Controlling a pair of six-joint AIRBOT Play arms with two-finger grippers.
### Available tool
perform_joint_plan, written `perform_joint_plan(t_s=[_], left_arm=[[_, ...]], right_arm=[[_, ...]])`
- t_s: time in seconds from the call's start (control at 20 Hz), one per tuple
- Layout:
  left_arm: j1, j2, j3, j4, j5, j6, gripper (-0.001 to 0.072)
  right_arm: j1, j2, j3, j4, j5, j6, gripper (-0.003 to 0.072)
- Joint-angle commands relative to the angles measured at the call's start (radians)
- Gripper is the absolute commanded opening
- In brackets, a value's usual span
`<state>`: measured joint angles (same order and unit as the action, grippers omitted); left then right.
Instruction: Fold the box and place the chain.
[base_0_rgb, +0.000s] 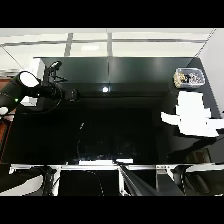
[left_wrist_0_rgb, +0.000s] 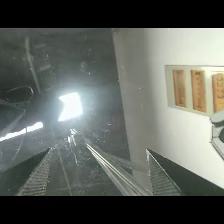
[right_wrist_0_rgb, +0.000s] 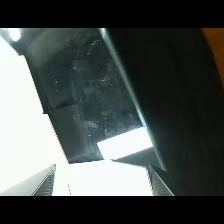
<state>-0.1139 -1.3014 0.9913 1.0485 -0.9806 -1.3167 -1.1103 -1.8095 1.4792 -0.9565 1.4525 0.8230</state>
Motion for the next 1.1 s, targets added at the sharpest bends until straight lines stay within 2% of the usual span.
perform_joint_plan(t_s=[0.0,0.3,0.45,0.6,0.7,0.75,1.05], left_arm=[[0.002,-0.005,0.001,-0.010,-0.019,0.000,0.0698],[0.001,-0.005,0.001,-0.010,-0.019,0.000,0.0699],[0.001,-0.005,0.001,-0.010,-0.020,0.001,0.0698],[0.002,-0.005,0.001,-0.009,-0.018,0.001,0.0698],[0.002,-0.005,0.002,-0.009,-0.016,0.001,0.0698],[0.002,-0.005,0.002,-0.009,-0.015,0.001,0.0699],[0.002,-0.005,0.002,-0.009,-0.015,0.001,0.0699]], right_arm=[[0.040,-0.014,0.015,-0.070,-0.006,-0.021,0.0703],[0.025,-0.016,0.009,-0.011,0.071,-0.016,0.0703],[0.017,-0.015,-0.008,-0.106,0.082,0.011,0.0702],[0.008,-0.015,-0.050,-0.116,0.099,0.003,0.0700],[0.008,-0.015,-0.058,-0.113,0.114,-0.005,0.0518],[0.007,-0.015,-0.058,-0.100,0.119,-0.006,0.0472],[0.006,-0.013,-0.061,-0.068,0.159,-0.009,0.0472]])
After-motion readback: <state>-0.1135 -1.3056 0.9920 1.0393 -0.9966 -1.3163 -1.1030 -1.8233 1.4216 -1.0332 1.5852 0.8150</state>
